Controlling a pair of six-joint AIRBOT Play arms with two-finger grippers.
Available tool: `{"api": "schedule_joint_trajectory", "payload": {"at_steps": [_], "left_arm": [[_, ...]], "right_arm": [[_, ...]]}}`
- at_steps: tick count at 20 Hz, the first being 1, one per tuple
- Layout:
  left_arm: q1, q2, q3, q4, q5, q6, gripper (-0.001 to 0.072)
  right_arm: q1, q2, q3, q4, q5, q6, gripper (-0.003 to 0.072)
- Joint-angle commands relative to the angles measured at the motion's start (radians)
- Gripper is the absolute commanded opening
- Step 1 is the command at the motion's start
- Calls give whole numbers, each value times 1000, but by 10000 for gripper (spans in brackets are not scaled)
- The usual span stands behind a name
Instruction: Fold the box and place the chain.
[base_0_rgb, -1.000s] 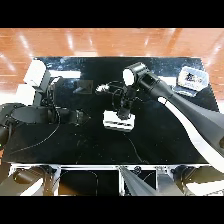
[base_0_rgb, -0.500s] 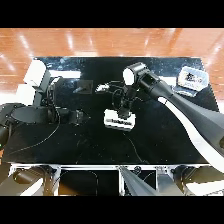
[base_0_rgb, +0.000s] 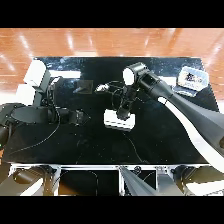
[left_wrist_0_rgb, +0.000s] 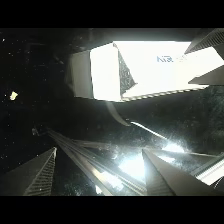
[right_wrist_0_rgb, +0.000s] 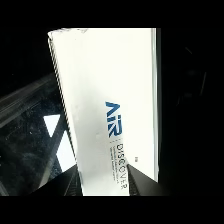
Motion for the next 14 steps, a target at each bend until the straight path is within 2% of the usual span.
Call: {"api": "schedule_joint_trajectory", "payload": {"at_steps": [1,14], "left_arm": [[1,0,0,0,0,0,634],[1,0,0,0,0,0,635]], "right_arm": [[1,-1,-3,2,1,0,381],[2,-2,-36,48,-21,6,380]]}}
